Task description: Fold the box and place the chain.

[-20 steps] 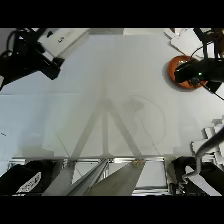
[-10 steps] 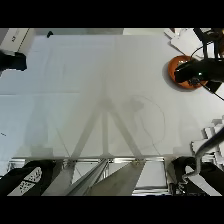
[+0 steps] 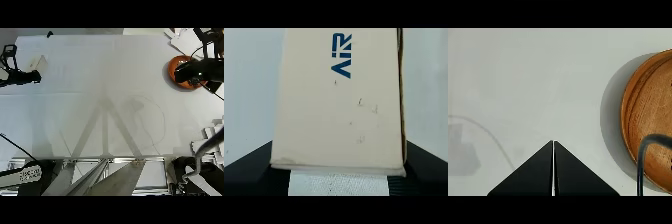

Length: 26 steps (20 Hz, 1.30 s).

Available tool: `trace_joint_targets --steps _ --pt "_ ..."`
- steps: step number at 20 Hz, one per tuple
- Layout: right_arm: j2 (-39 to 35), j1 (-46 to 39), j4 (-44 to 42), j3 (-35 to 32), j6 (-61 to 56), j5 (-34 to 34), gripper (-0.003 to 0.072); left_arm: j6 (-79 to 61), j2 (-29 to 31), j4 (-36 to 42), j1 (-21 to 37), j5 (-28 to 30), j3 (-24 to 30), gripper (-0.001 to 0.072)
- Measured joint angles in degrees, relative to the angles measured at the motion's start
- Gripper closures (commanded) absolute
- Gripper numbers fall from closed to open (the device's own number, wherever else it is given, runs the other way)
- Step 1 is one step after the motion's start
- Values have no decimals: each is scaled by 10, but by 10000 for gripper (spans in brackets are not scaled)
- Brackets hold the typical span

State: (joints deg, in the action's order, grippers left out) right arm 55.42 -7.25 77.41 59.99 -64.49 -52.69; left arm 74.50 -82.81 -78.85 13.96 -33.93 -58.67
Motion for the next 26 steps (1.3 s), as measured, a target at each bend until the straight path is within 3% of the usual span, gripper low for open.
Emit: trace_joint_targets --steps 3,5,6,7,11,14,21,26 --pt "0 0 0 0 0 0 674 -2 -40 9 1 11 0 479" --pt "0 0 0 0 0 0 674 -4 -57 11 2 14 0 467" --pt "0 0 0 0 0 0 674 -4 -63 11 2 13 0 309" --pt "0 0 0 0 0 0 674 -6 -67 9 2 12 0 -11" --pt "0 0 0 0 0 0 674 -17 -59 -5 2 -22 0 -2" --pt "0 0 0 0 0 0 674 -24 -17 -9 2 -59 0 2" --pt "0 0 0 0 0 0 674 -53 177 2 2 -145 0 5" --pt "0 0 0 0 0 0 674 -58 279 108 2 -173 0 5"
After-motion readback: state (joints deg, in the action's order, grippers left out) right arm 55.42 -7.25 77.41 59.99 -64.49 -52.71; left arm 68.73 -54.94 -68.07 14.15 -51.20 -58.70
